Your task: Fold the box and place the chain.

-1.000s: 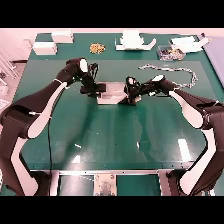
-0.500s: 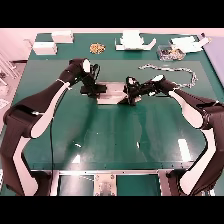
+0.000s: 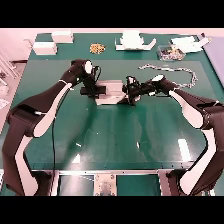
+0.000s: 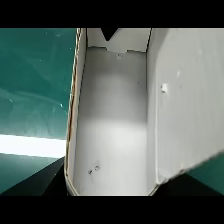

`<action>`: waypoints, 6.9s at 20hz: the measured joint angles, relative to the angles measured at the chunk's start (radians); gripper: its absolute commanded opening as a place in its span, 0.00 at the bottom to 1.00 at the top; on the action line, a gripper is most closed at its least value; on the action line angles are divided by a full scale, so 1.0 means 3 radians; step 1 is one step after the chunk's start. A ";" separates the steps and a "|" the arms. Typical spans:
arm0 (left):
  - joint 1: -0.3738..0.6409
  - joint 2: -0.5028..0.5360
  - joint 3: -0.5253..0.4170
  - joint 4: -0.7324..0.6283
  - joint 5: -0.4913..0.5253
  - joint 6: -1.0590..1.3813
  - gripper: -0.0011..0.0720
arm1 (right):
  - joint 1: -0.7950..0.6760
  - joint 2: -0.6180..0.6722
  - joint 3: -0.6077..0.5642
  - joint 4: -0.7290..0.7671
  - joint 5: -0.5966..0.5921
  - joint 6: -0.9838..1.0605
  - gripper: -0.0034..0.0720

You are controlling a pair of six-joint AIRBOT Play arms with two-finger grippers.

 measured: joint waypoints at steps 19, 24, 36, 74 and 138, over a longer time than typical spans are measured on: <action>0.0537 0.0329 0.0407 -0.0379 -0.0615 0.1598 0.75 | -0.0001 -0.0004 -0.0001 -0.0020 -0.0015 -0.0003 0.74; 0.0847 0.0356 0.0043 -0.0819 -0.0552 0.3052 0.75 | -0.0001 -0.0004 -0.0001 -0.0018 -0.0015 -0.0004 0.74; 0.1011 0.0364 -0.1148 -0.2387 0.0259 0.6518 1.00 | -0.0001 -0.0004 -0.0001 -0.0017 -0.0017 -0.0006 0.74; 0.0890 -0.0057 -0.1298 -0.2993 0.0706 0.7694 1.00 | 0.0000 -0.0004 -0.0001 -0.0017 -0.0017 -0.0005 0.73; 0.0870 -0.0064 -0.1298 -0.3016 0.0776 0.7786 0.59 | 0.0004 0.0570 0.0065 0.0148 -0.0301 0.0851 0.05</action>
